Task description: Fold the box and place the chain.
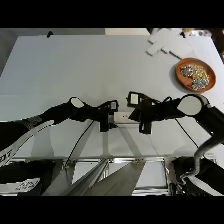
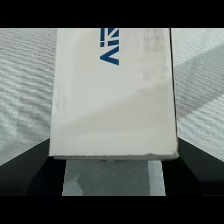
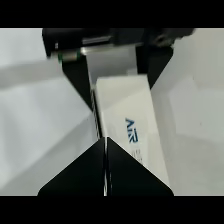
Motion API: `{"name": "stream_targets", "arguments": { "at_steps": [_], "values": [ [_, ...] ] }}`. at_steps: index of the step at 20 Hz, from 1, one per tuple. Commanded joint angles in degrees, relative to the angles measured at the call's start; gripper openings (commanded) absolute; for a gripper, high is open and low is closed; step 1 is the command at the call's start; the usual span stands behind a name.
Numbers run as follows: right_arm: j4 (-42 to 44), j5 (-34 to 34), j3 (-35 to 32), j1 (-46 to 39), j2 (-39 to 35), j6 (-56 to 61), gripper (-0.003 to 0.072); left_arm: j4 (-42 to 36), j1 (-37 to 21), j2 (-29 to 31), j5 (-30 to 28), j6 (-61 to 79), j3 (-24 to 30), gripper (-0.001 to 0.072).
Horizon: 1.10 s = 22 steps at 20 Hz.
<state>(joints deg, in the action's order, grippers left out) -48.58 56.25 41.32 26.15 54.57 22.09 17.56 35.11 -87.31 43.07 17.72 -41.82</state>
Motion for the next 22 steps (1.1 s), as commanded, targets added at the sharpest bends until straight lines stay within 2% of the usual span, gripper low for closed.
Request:
{"name": "stream_targets", "arguments": {
  "at_steps": [1,3,8,15,22],
  "values": [
    [19.39,-0.04,-3.23,-6.38,0.11,-8.26,0.0011,0.0,0.0,0.02,0.04,0.07,0.02,0.0229],
    [24.26,-0.13,-7.04,-8.41,0.76,-10.91,0.0011,0.02,0.0,0.02,0.04,0.07,0.02,0.0229],
    [24.48,-0.17,-12.57,-8.66,6.08,-12.13,0.0012,0.02,0.0,0.02,0.07,0.07,0.02,0.0229],
    [24.24,-3.23,-13.25,-8.66,8.55,-12.09,0.0011,0.02,-0.02,0.02,0.04,0.07,0.02,0.0229],
    [26.23,-2.86,-13.25,-8.66,8.55,-13.2,0.0012,0.02,0.0,0.02,0.04,0.07,0.02,0.0229]
  ]
}}
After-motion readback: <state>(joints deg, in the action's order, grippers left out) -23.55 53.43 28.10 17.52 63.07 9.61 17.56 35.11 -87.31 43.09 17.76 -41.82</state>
